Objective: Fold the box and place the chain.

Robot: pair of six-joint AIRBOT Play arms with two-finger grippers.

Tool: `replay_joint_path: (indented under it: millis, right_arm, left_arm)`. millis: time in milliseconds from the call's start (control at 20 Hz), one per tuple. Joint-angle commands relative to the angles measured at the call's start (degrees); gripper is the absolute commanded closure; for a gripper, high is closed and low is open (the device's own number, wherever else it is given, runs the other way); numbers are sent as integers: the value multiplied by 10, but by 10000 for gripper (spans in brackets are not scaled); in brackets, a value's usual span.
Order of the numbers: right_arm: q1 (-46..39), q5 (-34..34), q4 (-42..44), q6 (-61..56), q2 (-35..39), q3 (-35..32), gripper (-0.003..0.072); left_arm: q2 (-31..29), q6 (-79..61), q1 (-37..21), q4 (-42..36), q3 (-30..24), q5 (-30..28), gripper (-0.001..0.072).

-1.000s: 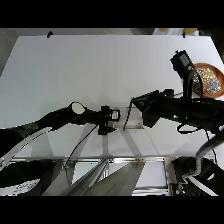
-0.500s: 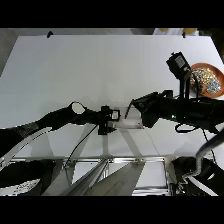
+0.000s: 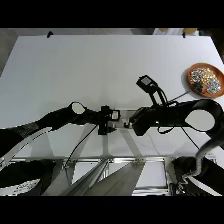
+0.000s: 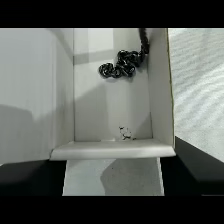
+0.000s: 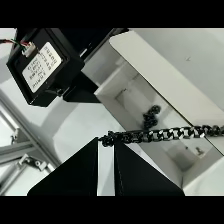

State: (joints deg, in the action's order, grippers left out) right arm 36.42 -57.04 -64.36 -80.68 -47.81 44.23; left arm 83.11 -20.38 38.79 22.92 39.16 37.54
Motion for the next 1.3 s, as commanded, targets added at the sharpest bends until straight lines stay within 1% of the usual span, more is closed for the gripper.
replay_joint_path:
  millis: [0, 100, 150, 200, 300, 400, 500, 550, 700, 850, 950, 1050, 1150, 1250]
  right_arm:
    - [21, 24, 1, 2, -16, -4, 628]
    - [20, 27, -7, 2, -11, -2, 633]
    - [20, 34, -22, 1, -3, -1, 670]
    - [20, 45, -42, -8, 10, 0, 670]
    - [20, 53, -108, -55, 39, 4, 670]
    - [20, 45, -189, -111, 71, 6, 670]
    - [20, 11, -247, -153, 102, 6, 670]
    - [20, -10, -263, -166, 114, 6, 670]
    - [20, -71, -272, -181, 137, 6, 671]
    - [20, -119, -292, -212, 141, 6, 671]
    - [20, -127, -277, -216, 140, 6, 671]
    - [20, -115, -217, -211, 133, 5, 671]
    - [20, -71, -149, -180, 115, 5, 671]
    - [20, -18, -88, -138, 79, 5, 671]
  left_arm:
    - [0, 0, 0, 0, 0, 0, 503]
    - [0, 0, 0, 0, 0, 0, 503]
    - [0, 0, 0, 0, 0, 0, 503]
    - [0, 0, 0, 0, 0, 0, 503]
    - [0, 0, 0, 0, 0, 0, 503]
    - [0, 0, 0, 0, 0, 0, 503]
    - [0, 0, 0, 0, 0, 0, 503]
    - [0, 0, 0, 0, 0, 0, 503]
    - [0, 0, 0, 0, 0, 0, 503]
    - [0, 0, 0, 0, 0, 0, 503]
    - [0, 0, 0, 0, 0, 0, 503]
    - [0, 0, 0, 0, 0, 0, 503]
    - [0, 0, 0, 0, 0, 0, 503]
    - [0, 0, 0, 0, 0, 0, 503]
